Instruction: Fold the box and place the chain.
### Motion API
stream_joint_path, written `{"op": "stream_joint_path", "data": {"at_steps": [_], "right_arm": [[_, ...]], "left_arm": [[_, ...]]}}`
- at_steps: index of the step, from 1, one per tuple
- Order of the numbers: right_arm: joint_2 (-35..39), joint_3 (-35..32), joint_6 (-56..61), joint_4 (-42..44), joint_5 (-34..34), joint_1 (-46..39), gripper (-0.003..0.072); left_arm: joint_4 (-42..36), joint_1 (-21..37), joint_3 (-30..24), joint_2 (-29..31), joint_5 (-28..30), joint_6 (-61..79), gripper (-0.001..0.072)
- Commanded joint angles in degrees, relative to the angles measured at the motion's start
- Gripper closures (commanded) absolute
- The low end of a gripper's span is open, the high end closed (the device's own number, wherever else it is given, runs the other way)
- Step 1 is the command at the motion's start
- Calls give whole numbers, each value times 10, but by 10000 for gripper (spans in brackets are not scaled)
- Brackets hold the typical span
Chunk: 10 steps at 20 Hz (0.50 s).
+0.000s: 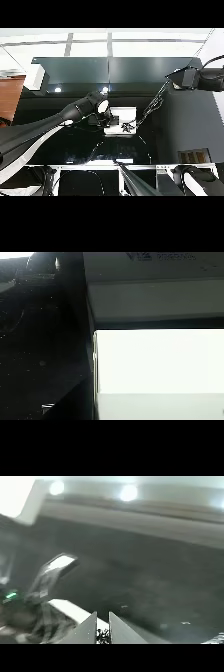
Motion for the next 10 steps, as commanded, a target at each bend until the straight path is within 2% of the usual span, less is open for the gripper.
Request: {"op": "stream_joint_path", "data": {"at_steps": [1,6,10], "right_arm": [[6,0,-2,54,30,29,667],[5,-6,-2,72,45,59,667],[-1,-58,-2,109,43,102,667]], "left_arm": [[0,0,1,0,0,0,678],[0,0,1,0,0,0,678],[0,0,1,0,0,0,677]]}}
